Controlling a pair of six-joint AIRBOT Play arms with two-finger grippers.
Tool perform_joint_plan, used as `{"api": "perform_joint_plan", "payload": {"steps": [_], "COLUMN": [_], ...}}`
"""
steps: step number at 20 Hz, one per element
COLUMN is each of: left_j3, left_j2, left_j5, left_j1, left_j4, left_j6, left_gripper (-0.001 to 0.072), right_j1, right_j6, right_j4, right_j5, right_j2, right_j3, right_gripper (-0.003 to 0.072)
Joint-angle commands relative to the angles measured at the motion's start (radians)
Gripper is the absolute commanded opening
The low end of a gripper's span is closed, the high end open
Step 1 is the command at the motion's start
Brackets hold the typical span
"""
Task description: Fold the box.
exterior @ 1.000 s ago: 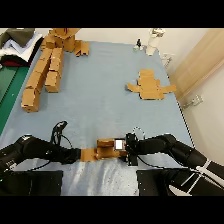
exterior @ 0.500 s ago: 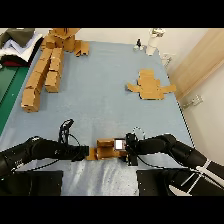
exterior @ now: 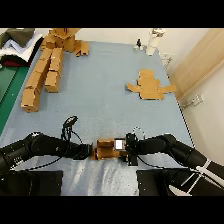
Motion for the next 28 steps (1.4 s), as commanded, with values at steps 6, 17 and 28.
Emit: {"api": "perform_joint_plan", "payload": {"steps": [6, 17, 28], "left_j3": [0.006, 0.006, 0.006], "left_j2": [-0.001, 0.002, 0.049], "left_j5": [0.046, 0.017, 0.006], "left_j1": [0.0, 0.01, 0.053], "left_j4": [-0.06, -0.074, -0.146], "left_j6": [0.056, 0.063, 0.121], "left_gripper": [0.002, 0.0286, 0.0316], "right_j1": [0.0, 0.0, 0.0], "right_j6": [0.0, 0.0, 0.0], "right_j4": [0.0, 0.0, 0.0], "right_j5": [0.0, 0.0, 0.0], "right_j2": [0.001, 0.001, 0.001], "right_j3": [0.0, 0.0, 0.0], "right_gripper": [0.0483, 0.0482, 0.0483]}}
